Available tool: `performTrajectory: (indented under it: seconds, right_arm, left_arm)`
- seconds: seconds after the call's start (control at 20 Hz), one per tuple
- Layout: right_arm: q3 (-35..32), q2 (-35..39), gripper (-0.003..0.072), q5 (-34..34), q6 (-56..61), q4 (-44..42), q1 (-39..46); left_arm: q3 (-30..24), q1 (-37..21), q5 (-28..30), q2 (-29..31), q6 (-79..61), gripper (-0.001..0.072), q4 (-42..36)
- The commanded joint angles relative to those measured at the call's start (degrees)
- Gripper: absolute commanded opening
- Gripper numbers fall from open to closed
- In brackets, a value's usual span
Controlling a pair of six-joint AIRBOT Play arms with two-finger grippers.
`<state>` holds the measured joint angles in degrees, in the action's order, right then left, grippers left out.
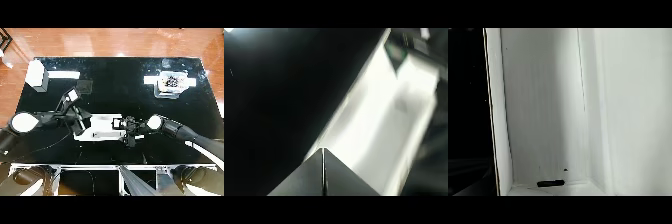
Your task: Fold the box and place the chain.
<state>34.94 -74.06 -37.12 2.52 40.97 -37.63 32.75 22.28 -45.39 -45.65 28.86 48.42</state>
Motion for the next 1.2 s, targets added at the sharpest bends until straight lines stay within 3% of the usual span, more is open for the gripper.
performTrajectory:
  seconds: [0.0,0.05,0.15,0.2,0.3,0.4,0.5,0.9,1.15]
  right_arm:
    - [0.04,-0.02,0.0478,-0.15,0.02,0.00,0.00]
    - [0.04,-0.02,0.0478,-0.15,0.02,0.00,0.00]
    - [0.04,-0.02,0.0479,-0.13,0.00,0.00,0.00]
    - [0.04,-0.02,0.0479,-0.11,0.00,0.00,0.00]
    - [0.04,-0.02,0.0479,-0.11,0.00,0.00,0.00]
    - [0.04,-0.02,0.0478,-0.11,0.00,0.00,0.00]
    - [0.04,-0.02,0.0478,-0.13,0.00,0.02,0.00]
    - [0.04,-0.04,0.0478,-0.13,0.00,0.00,0.00]
    - [0.04,-0.02,0.0479,-0.11,0.00,0.02,0.00]
  left_arm:
    - [0.48,-6.43,-17.55,1.36,-5.75,0.0024,9.57]
    - [0.07,-7.28,-19.47,0.94,-6.88,0.0053,9.64]
    - [-1.77,-7.41,-16.55,0.37,-7.15,0.0476,9.62]
    - [-2.97,-7.41,-12.39,0.13,-7.48,0.0646,9.55]
    - [-4.92,-7.39,-6.75,-0.55,-10.08,0.0646,9.64]
    - [-6.03,-6.69,-7.72,-1.79,-24.96,0.0645,9.79]
    - [-6.86,-5.53,-6.16,-3.21,-31.43,0.0641,7.93]
    - [-6.91,-1.11,0.13,-10.84,-32.57,0.0637,5.18]
    - [-6.88,0.94,-0.87,-10.97,-32.54,0.0625,4.85]
